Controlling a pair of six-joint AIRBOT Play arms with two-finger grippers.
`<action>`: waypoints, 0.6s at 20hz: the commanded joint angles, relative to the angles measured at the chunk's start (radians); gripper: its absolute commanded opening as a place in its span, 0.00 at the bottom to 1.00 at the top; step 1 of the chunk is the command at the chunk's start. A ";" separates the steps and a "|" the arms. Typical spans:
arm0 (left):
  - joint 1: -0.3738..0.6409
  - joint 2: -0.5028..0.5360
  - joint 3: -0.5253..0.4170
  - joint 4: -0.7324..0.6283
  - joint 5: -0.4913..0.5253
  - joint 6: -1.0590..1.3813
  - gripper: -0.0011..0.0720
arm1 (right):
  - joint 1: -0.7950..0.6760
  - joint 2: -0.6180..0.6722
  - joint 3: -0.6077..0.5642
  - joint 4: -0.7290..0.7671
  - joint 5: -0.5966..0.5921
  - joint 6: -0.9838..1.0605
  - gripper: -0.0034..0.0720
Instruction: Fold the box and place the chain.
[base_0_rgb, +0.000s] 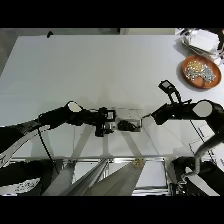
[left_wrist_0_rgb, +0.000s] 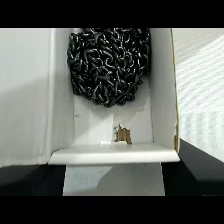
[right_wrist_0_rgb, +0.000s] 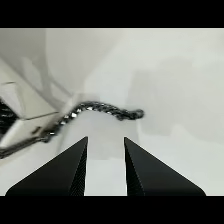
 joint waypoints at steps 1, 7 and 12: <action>0.000 0.000 0.000 0.000 0.000 0.000 0.30 | 0.002 -0.114 -0.001 -0.063 -0.066 0.048 0.40; 0.000 0.000 0.000 0.000 0.000 0.000 0.30 | 0.055 -0.187 -0.001 -0.070 -0.200 0.069 0.40; 0.000 0.000 0.000 0.000 0.000 0.000 0.30 | 0.056 -0.187 -0.001 -0.070 -0.200 0.070 0.40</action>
